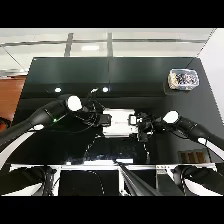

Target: Fold the box and place the chain.

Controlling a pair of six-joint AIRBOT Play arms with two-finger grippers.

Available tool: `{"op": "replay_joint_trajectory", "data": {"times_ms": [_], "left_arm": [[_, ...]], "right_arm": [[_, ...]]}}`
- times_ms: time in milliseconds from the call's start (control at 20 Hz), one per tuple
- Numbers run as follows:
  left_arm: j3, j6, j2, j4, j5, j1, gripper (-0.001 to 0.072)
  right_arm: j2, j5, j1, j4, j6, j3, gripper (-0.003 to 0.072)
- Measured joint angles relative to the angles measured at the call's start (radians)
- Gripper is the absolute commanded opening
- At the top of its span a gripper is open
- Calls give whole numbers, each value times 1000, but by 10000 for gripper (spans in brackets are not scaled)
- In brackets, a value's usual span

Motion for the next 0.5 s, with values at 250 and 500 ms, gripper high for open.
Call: {"op": "replay_joint_trajectory", "data": {"times_ms": [250, 500], "left_arm": [[13, -113, 1, 99, 4, -42, 338], [16, -242, 1, 244, -15, -100, 492]], "right_arm": [[0, 1, 0, -2, 0, 0, 132], [0, 2, 0, -1, 1, 0, 133]]}}
